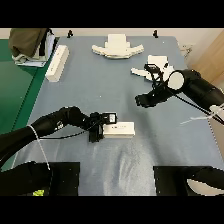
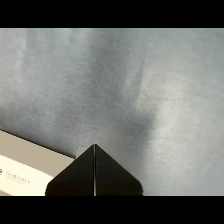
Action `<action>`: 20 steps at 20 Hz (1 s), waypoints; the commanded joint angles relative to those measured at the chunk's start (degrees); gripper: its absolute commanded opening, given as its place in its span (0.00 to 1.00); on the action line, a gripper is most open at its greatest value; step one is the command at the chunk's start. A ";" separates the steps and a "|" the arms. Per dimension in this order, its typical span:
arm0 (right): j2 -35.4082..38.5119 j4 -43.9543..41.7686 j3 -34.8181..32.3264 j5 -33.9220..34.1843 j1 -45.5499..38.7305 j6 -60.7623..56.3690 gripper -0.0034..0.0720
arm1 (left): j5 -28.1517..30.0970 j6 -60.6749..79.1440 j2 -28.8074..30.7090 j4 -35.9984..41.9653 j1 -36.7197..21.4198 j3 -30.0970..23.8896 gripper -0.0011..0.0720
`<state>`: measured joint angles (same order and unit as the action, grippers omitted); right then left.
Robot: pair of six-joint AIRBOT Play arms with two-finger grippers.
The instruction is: Fold the box.
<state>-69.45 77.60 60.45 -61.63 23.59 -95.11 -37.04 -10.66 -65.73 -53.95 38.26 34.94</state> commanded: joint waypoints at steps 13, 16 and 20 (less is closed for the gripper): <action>-4.39 16.57 2.21 -0.26 -0.42 -23.56 0.05 | -5.62 -21.24 10.97 -8.96 -20.68 2.19 0.65; -4.39 16.57 2.21 1.05 -0.39 -23.54 0.05 | -5.62 -29.20 13.88 -15.61 -34.93 2.19 0.65; -4.39 16.55 2.21 1.09 -0.39 -23.39 0.05 | -3.69 -31.39 12.33 -16.72 -53.20 2.19 0.65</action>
<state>-73.82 93.69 62.61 -60.99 23.18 -118.21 -42.00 -38.20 -53.21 -68.55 -3.22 37.08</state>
